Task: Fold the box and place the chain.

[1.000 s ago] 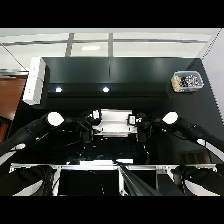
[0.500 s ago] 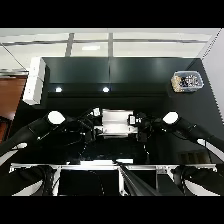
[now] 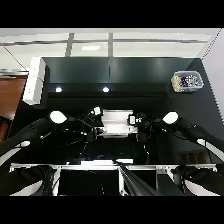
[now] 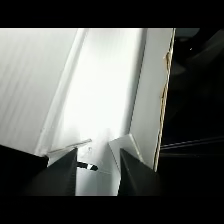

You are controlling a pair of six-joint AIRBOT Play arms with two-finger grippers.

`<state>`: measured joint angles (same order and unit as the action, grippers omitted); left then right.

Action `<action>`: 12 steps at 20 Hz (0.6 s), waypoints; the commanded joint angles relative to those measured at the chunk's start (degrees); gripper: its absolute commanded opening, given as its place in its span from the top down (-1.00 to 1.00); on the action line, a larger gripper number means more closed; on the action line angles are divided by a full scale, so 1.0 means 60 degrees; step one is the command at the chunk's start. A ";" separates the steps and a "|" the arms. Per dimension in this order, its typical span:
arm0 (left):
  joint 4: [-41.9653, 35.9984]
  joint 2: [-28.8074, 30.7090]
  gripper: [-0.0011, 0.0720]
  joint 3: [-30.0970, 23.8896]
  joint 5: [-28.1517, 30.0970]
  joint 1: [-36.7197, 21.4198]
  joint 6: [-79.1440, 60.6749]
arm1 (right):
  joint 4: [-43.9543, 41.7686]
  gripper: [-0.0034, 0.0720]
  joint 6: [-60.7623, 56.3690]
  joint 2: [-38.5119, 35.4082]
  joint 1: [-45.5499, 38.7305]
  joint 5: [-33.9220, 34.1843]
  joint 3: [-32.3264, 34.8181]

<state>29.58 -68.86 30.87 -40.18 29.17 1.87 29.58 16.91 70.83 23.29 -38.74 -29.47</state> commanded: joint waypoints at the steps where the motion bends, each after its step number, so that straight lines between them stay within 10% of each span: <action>1: -0.0040 -0.0310 0.38 0.0007 0.0197 0.0000 -0.0084 | 0.0004 -0.34 0.0004 0.0007 0.0007 0.0004 -0.0007; 5: -0.0058 -0.0324 -0.13 0.0007 0.0189 0.0000 -0.0080 | 0.0004 -0.33 0.0004 0.0007 0.0007 0.0004 -0.0007; 7: -0.0055 -0.0324 0.10 0.0011 0.0138 0.0000 -0.0076 | 0.0004 -0.33 0.0004 0.0007 0.0007 0.0004 -0.0007; 10: -0.0222 -0.0324 -0.23 0.0015 0.0153 0.0007 -0.0076 | 0.0004 -0.34 0.0004 0.0007 0.0007 0.0004 -0.0007; 12: -0.0011 -0.0291 -0.06 0.0164 0.0087 -0.0025 0.0000 | 0.0004 -0.33 0.0004 0.0007 0.0007 0.0004 -0.0007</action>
<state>28.97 -70.76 31.20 -39.35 29.17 1.48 29.61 16.91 70.83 23.29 -38.70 -29.47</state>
